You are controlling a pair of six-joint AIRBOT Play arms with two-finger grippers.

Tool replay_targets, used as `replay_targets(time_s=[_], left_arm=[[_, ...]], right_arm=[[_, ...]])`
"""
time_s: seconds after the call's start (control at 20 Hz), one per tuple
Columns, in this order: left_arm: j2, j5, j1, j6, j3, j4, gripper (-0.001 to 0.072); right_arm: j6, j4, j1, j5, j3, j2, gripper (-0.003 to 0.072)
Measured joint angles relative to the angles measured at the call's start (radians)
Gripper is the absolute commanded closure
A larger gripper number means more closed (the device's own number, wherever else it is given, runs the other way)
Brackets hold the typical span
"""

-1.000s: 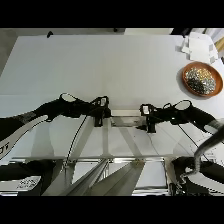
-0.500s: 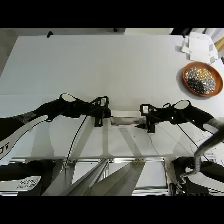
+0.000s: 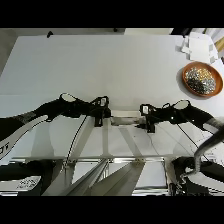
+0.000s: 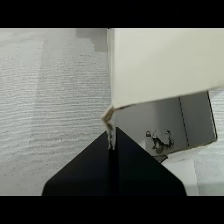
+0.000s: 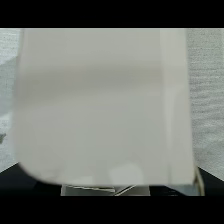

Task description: Fold the box and place the chain.

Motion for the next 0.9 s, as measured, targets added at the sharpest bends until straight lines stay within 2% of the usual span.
replay_targets(time_s=[0.9], left_arm=[[0.0, 0.0, 0.0, 0.0, 0.0, 0.0, 0.0698]], right_arm=[[0.0, -0.005, 0.0, -0.012, 0.0, 0.0, 0.0247]])
